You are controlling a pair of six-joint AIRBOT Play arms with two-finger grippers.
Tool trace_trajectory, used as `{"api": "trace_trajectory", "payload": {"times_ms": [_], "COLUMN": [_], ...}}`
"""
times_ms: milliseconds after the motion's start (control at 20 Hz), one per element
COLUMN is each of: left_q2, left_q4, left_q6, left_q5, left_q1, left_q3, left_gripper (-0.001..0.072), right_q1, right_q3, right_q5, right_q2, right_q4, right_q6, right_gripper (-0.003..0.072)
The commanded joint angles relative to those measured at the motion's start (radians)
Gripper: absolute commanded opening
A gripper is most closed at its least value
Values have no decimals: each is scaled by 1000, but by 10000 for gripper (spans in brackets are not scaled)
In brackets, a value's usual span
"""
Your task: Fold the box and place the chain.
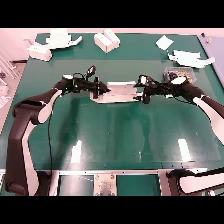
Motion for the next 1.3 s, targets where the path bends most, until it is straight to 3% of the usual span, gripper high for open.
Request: {"api": "trace_trajectory", "payload": {"times_ms": [0, 400, 700, 1250], "left_q2": [-1, -1, -1, -1], "left_q4": [0, 0, 0, 0], "left_q6": [0, 0, 1, 0], "left_q5": [1, 2, 3, 3], "left_q1": [-1, -1, -1, -1], "left_q3": [0, 0, 0, 0], "left_gripper": [23, 23, 23, 23], "right_q1": [-25, -34, -45, -63], "right_q3": [39, 190, 201, 200], "right_q5": [63, 245, 360, 361], "right_q2": [-50, -171, -214, -272], "right_q4": [41, 40, 37, 85], "right_q6": [-66, -74, -49, -56], "right_gripper": [720, 720, 720, 720]}}
